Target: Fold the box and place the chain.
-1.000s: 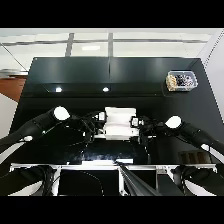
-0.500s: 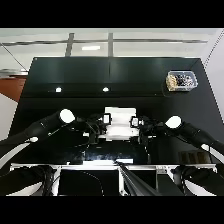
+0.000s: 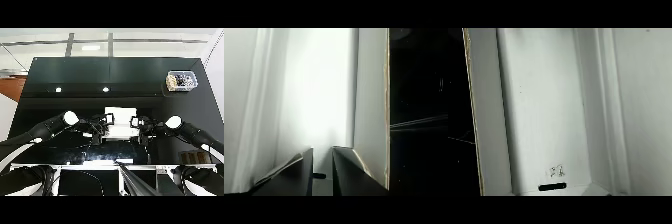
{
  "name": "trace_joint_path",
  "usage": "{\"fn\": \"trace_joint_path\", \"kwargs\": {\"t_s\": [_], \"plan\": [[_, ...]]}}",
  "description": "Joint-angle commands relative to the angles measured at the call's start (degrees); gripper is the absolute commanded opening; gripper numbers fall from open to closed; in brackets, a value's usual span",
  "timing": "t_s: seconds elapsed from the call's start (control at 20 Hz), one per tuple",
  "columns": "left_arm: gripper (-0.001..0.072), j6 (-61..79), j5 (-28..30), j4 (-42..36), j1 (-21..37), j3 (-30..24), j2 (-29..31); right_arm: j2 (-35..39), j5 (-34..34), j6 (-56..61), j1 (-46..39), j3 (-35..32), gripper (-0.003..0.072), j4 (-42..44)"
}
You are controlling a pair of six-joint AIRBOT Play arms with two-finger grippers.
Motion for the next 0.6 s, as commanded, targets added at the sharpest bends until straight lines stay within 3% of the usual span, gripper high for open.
{"fn": "trace_joint_path", "kwargs": {"t_s": [0.0,0.05,0.15,0.25,0.3,0.35,0.45,0.5,0.55], "plan": [[0.0169,-0.3,0.1,-1.4,-0.1,0.0,-0.1,0.0,0.0,0.0,0.0,0.0,0.0543,0.0],[0.0199,-0.3,0.1,-1.4,0.0,0.0,-0.1,0.0,0.0,0.0,0.0,0.0,0.0543,0.0],[0.0373,-0.2,0.1,-1.4,0.0,0.0,-0.1,0.0,0.0,0.0,0.0,0.0,0.0543,0.0],[0.0371,-0.2,-0.1,-1.4,-0.1,0.0,-0.1,0.0,0.0,0.0,0.0,0.0,0.0542,0.0],[0.0304,-0.2,-0.4,-1.4,-0.1,0.0,-0.1,0.0,0.0,0.0,0.0,0.0,0.0543,0.0],[0.0141,-0.2,-0.9,-1.3,0.0,0.0,-0.1,0.0,0.0,0.0,0.0,0.0,0.0543,0.0],[0.0262,-0.2,-1.4,-1.3,0.0,0.0,-0.1,0.0,0.0,0.0,0.0,0.0,0.0543,0.0],[0.0229,-0.2,-1.9,-1.2,0.0,0.0,0.0,0.0,0.0,0.0,0.0,0.0,0.0543,0.0],[0.0054,-0.3,-2.2,-0.9,0.0,0.0,0.1,0.0,0.0,0.0,0.0,0.0,0.0543,0.0]]}}
